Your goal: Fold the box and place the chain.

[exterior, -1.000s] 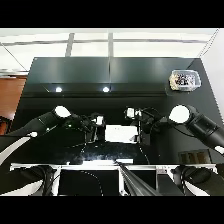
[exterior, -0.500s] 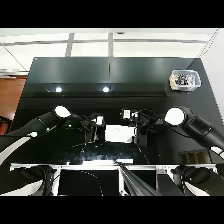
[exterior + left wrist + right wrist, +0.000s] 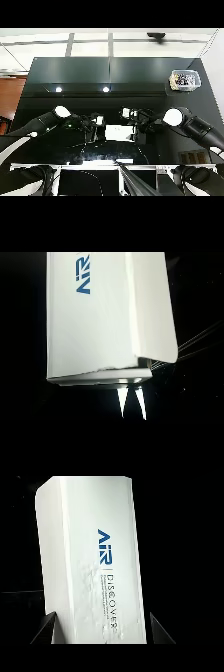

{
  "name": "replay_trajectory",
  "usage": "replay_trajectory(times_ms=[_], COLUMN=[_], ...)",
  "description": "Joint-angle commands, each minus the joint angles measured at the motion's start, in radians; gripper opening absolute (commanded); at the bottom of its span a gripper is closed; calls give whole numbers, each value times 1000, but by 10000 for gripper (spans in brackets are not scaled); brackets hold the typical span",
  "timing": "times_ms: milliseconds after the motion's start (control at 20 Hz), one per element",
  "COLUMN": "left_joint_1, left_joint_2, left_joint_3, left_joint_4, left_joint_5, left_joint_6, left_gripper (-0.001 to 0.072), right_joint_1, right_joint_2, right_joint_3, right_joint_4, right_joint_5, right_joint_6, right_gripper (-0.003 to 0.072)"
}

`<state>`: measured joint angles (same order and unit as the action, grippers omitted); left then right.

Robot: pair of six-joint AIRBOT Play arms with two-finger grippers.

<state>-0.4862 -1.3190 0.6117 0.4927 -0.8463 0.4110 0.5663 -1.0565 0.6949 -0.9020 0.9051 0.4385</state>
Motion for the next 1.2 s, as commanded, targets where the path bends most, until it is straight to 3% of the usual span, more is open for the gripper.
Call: replay_trajectory(times_ms=[0,400,450,500,550,1150], left_joint_1=[0,0,0,0,0,0], left_joint_2=[-1,-1,-1,-1,-1,-1], left_joint_3=[0,0,0,0,0,0], left_joint_4=[0,0,0,0,0,0], left_joint_5=[0,0,0,0,0,0], left_joint_6=[0,0,0,0,0,0], left_gripper=[276,276,277,277,277,277], right_joint_1=[1,1,1,1,1,5], right_joint_2=[0,0,0,0,0,-1], right_joint_3=[11,16,16,16,16,15], right_joint_4=[-26,-37,-37,-37,-37,-37], right_joint_5=[-31,-42,-36,-30,-27,7], right_joint_6=[42,59,59,60,59,59], right_gripper=[682,682,651,507,491,490])
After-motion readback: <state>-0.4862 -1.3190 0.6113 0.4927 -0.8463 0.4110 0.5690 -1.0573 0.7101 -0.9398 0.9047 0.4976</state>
